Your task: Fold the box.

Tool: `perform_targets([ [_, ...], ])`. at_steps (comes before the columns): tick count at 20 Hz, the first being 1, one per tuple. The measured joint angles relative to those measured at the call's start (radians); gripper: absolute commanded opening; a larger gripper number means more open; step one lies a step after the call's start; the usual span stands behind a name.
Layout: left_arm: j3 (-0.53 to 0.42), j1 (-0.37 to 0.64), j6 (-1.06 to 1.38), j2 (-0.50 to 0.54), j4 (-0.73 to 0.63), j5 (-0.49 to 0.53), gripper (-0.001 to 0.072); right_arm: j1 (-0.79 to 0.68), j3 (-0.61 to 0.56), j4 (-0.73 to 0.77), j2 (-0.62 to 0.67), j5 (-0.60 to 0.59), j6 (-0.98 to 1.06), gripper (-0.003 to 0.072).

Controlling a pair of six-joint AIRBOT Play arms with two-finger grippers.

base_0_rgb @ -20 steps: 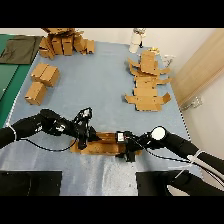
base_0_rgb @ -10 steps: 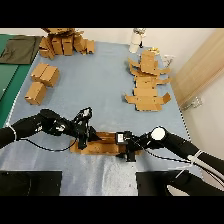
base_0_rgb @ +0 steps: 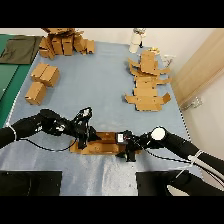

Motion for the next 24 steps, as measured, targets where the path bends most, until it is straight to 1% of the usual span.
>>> perform_targets([
  [8,0.000,0.000,0.003,-0.001,-0.050,0.008,0.0013,0.000,0.000,0.003,0.000,-0.003,0.000,0.0582],
  [9,0.000,0.000,0.001,-0.001,-0.055,0.009,0.0146,0.000,0.000,0.003,0.000,-0.003,0.000,0.0582],
  [10,0.000,0.000,-0.004,-0.001,-0.061,0.012,0.0417,0.000,0.000,0.003,0.000,-0.003,0.001,0.0581],
  [11,0.000,0.000,-0.014,-0.001,-0.066,0.017,0.0441,0.000,0.000,0.003,0.000,-0.005,0.000,0.0582],
  [16,0.005,0.001,-0.103,0.002,-0.107,0.020,0.0442,0.000,0.001,0.005,0.000,-0.008,0.000,0.0581],
  [19,0.008,0.001,-0.161,0.033,-0.091,0.021,0.0442,0.000,0.001,0.005,-0.001,-0.006,0.000,0.0582],
  [21,0.008,0.002,-0.217,0.076,-0.023,0.037,0.0442,0.000,0.001,0.004,-0.001,-0.006,0.000,0.0582],
  [24,0.008,0.002,-0.373,0.168,0.151,0.066,0.0439,0.000,0.001,0.003,-0.001,-0.003,0.000,0.0583],
])
